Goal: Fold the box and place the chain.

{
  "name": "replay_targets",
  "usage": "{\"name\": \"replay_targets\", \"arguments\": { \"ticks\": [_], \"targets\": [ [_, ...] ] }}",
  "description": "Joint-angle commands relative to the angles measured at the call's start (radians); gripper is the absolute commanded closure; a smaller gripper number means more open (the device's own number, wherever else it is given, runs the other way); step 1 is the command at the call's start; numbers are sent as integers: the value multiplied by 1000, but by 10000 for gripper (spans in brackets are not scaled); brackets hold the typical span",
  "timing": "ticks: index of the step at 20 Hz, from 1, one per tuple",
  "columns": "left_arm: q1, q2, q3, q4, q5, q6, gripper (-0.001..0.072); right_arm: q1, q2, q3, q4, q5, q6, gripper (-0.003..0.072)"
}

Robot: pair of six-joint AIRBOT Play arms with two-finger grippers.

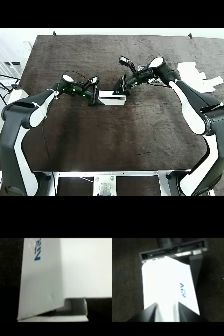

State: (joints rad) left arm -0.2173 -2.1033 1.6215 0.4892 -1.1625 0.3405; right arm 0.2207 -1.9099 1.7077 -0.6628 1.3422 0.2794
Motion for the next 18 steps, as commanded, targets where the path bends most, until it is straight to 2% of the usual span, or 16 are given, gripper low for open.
{"name": "replay_targets", "arguments": {
  "ticks": [1, 5, 7, 8, 10, 11, 12, 13, 14, 18],
  "targets": [
    [0, 1, 0, 0, 0, 0, 360, 15, 0, 0, -17, -51, 0, 276],
    [0, 0, 0, 0, 0, 0, 360, 15, 0, 0, -34, -90, 0, 283],
    [0, 0, 0, 0, 0, 0, 360, 15, 0, 0, -37, -93, -3, 334],
    [0, 0, 0, 0, 0, 0, 359, 15, 0, 0, -38, -93, -3, 334],
    [0, 0, 0, 0, 0, 0, 360, 15, 0, 0, -38, -93, -3, 420],
    [0, 0, 0, 0, 0, 0, 360, 15, 0, 0, -38, -93, -3, 416],
    [0, 1, 0, 0, 0, 0, 360, 15, 0, 0, -38, -93, -3, 368],
    [0, 1, 0, 0, 0, 0, 360, 15, 0, 0, -38, -92, -3, 259],
    [0, 1, 0, 0, 0, 0, 360, 15, 0, 0, -38, -91, -3, 187],
    [0, 0, 0, 0, 0, 0, 360, 15, 0, 0, -38, -93, -3, 192]
  ]
}}
